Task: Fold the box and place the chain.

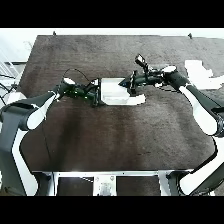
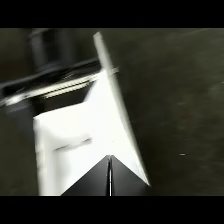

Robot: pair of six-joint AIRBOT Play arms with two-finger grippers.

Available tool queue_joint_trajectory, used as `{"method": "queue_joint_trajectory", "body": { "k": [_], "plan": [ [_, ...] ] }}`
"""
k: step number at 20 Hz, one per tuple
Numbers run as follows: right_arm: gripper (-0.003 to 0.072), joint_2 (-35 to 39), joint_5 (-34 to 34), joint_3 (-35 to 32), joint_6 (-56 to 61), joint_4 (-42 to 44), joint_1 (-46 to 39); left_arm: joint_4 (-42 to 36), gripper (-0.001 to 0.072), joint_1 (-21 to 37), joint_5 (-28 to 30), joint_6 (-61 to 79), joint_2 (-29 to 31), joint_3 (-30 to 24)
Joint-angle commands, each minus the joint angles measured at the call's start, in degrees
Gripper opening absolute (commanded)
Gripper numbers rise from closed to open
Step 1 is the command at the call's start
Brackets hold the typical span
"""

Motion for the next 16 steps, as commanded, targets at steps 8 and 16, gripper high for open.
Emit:
{"method": "queue_joint_trajectory", "body": {
  "k": [8,16],
  "plan": [
    [0.0008,-6.64,-8.26,-0.02,3.23,3.15,-0.07,0.20,0.0421,0.07,0.66,0.02,-0.04,-0.04],
    [0.0008,-5.90,-4.81,0.11,0.48,6.25,-0.13,0.20,0.0421,0.07,1.16,0.02,-0.04,-0.02]
  ]
}}
